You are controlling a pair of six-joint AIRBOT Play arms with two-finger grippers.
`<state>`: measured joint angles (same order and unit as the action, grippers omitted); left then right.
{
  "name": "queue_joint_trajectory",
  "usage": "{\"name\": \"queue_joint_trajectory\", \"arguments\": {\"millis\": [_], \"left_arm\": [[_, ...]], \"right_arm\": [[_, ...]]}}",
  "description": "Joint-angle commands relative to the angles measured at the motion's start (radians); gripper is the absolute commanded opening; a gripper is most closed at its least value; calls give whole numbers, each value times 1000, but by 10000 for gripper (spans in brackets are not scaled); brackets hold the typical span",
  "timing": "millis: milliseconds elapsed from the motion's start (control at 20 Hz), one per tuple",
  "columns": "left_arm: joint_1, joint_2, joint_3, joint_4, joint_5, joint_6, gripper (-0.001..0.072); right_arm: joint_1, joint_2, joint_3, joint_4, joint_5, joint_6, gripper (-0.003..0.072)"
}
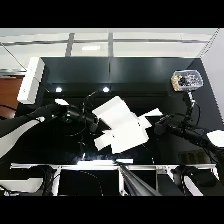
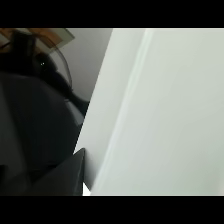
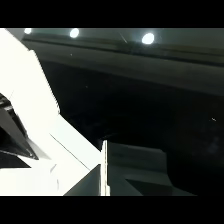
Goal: Fold the box and place the chain.
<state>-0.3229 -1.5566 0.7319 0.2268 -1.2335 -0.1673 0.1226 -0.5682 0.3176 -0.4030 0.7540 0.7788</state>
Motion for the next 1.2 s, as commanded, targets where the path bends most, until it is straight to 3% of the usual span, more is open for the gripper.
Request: {"name": "queue_joint_trajectory", "arguments": {"millis": [0,150,200,300,350,400,450,600,800,900,1050,1150], "left_arm": [[24,0,-1,0,4,3,214],[14,0,-1,0,9,5,133],[11,0,-1,0,8,11,36],[11,0,-1,0,1,16,27],[12,0,-1,0,0,16,26],[13,0,-1,0,-2,16,26],[13,0,-1,2,-3,16,26],[13,1,21,73,-26,14,25],[11,54,95,316,-30,-74,22],[11,144,97,394,34,-91,22],[0,283,74,437,187,-50,23],[-20,314,60,458,228,80,26]], "right_arm": [[0,1,0,-2,-1,3,12],[0,1,0,-2,-1,3,12],[0,1,0,-2,-1,3,12],[0,1,0,-2,-1,3,15],[0,1,0,-2,-3,6,152],[0,1,0,-3,-18,15,426],[0,1,1,-14,-34,18,594],[-32,1,56,-237,-39,46,597],[-90,1,187,-517,-25,80,597],[-91,1,207,-592,-13,30,597],[-91,-5,203,-626,105,-98,597],[-91,-8,201,-626,142,-129,597]]}}
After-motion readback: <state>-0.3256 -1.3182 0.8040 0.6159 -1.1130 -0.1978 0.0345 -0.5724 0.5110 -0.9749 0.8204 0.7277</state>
